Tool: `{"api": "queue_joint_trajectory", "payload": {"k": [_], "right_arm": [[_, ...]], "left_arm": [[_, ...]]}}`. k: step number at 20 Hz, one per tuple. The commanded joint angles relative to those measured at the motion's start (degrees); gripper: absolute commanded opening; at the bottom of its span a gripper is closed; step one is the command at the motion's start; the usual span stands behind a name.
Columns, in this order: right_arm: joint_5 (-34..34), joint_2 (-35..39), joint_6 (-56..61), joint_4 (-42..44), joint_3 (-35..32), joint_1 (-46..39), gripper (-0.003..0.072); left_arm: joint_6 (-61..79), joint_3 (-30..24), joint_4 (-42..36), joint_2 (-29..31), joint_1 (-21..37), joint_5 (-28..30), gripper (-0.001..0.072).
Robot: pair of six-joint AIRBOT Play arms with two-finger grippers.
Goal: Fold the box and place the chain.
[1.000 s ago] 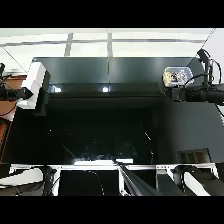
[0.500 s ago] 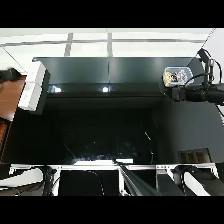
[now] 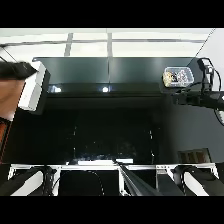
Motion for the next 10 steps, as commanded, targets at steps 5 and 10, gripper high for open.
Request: {"api": "queue_joint_trajectory", "payload": {"k": [5, 10], "right_arm": [[-3.65, 0.28, 0.28, -2.97, -2.71, -0.04, 0.0017], [-3.72, 0.28, 0.28, -2.97, -2.71, -0.04, 0.0017]], "left_arm": [[-1.29, -27.52, 2.75, 22.93, -8.24, 16.5, 0.0025], [-1.29, -28.72, 2.67, 24.37, -8.31, 17.27, 0.0025]]}}
